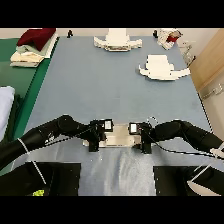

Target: Fold the box.

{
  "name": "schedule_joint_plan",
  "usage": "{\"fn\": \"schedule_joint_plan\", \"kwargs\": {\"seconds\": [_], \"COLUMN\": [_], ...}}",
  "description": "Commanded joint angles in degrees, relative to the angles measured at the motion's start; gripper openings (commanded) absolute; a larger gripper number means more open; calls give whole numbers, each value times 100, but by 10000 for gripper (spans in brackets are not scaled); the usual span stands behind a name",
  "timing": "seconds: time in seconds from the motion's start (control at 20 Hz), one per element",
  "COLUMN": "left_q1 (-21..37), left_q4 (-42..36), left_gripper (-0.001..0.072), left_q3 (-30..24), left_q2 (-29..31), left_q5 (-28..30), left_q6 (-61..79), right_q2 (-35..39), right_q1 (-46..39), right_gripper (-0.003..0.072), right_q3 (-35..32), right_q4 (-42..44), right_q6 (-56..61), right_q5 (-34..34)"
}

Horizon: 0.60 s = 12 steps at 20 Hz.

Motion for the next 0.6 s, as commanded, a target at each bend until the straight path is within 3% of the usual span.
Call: {"fn": "schedule_joint_plan", "kwargs": {"seconds": [0.0, 0.2, 0.3, 0.4, 0.55], "left_q1": [151, 575, 946, 1464, 2369], "left_q4": [1202, 1471, 2055, 2927, 3056], "left_gripper": [15, 15, 15, 15, 15], "left_q3": [68, 92, 92, 90, 79], "left_q2": [339, 1250, 1604, 1742, 1631], "left_q5": [-472, -901, -938, -1010, -1464], "left_q6": [-2048, -4162, -5429, -6988, -7814], "right_q2": [2, 2, 2, 2, 2], "right_q1": [0, 0, 0, 0, 0], "right_gripper": [512, 512, 512, 512, 512], "right_q3": [-2, -2, -2, -2, -2], "right_q4": [2, 2, 2, 2, 2], "right_q6": [2, 2, 2, 2, 2], "right_q5": [2, 2, 2, 2, 2]}}
